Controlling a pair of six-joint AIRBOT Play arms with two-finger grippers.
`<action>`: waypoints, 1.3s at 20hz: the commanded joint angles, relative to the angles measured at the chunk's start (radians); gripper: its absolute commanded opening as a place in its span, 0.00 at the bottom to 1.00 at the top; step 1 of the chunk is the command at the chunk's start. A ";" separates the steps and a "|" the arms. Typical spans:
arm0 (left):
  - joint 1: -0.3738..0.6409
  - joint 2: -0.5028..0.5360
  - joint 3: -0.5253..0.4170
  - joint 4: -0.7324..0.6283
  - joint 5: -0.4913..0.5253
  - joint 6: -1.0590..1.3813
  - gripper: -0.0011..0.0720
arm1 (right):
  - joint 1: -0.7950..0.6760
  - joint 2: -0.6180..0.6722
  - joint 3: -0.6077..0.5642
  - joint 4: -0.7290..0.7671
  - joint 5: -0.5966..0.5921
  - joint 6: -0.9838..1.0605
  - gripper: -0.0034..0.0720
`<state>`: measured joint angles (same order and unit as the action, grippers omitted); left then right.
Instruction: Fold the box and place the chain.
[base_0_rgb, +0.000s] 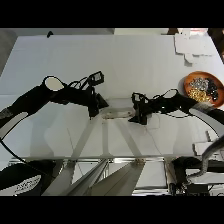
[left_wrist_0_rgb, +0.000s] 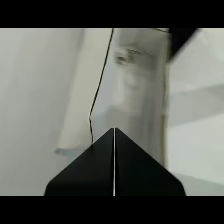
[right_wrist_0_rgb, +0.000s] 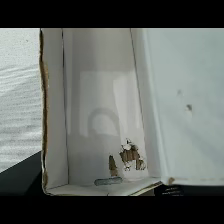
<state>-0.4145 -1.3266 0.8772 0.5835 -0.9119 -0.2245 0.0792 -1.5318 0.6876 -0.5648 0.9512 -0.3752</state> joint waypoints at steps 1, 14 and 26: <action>0.018 -0.023 0.000 -0.008 0.216 -0.001 0.02 | 0.001 0.000 -0.001 0.000 0.000 0.000 0.65; 0.030 -0.177 0.000 -0.097 0.106 -0.004 0.02 | 0.001 0.000 -0.001 0.000 0.001 0.000 0.65; 0.121 0.089 0.000 0.068 -0.095 0.049 0.51 | 0.001 0.000 -0.001 0.000 0.001 0.000 0.65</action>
<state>-0.3008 -1.3029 0.8772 0.5388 -0.9718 -0.2066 0.0792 -1.5318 0.6872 -0.5648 0.9520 -0.3752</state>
